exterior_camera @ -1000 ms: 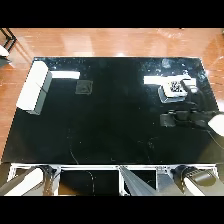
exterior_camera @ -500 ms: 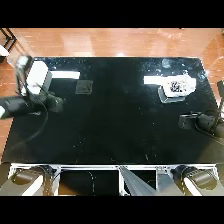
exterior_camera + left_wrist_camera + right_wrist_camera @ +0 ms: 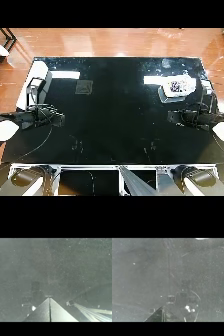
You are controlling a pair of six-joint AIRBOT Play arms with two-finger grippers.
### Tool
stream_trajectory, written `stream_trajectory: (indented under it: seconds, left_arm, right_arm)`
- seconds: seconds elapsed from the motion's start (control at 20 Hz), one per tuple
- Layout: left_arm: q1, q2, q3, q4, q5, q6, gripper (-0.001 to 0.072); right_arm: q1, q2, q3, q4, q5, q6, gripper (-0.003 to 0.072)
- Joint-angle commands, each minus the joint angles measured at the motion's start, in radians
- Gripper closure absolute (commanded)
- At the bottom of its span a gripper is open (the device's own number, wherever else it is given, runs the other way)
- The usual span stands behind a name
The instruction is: Fold the box and place the chain.
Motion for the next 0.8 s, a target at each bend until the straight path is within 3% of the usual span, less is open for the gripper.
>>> stream_trajectory:
  seconds: [0.0,0.35,0.75]
  left_arm:
    - [-0.003,0.051,-0.009,-0.011,-0.011,-0.023,0.0694]
    - [-0.001,0.060,-0.009,-0.013,0.015,-0.023,0.0692]
    - [-0.002,0.060,-0.009,-0.009,-0.045,-0.023,0.0692]
  right_arm:
    - [0.000,-0.014,0.000,-0.001,-0.014,0.004,0.0669]
    - [0.000,-0.014,0.000,-0.001,-0.014,0.004,0.0669]
    - [0.000,-0.014,0.000,-0.001,-0.014,0.004,0.0669]
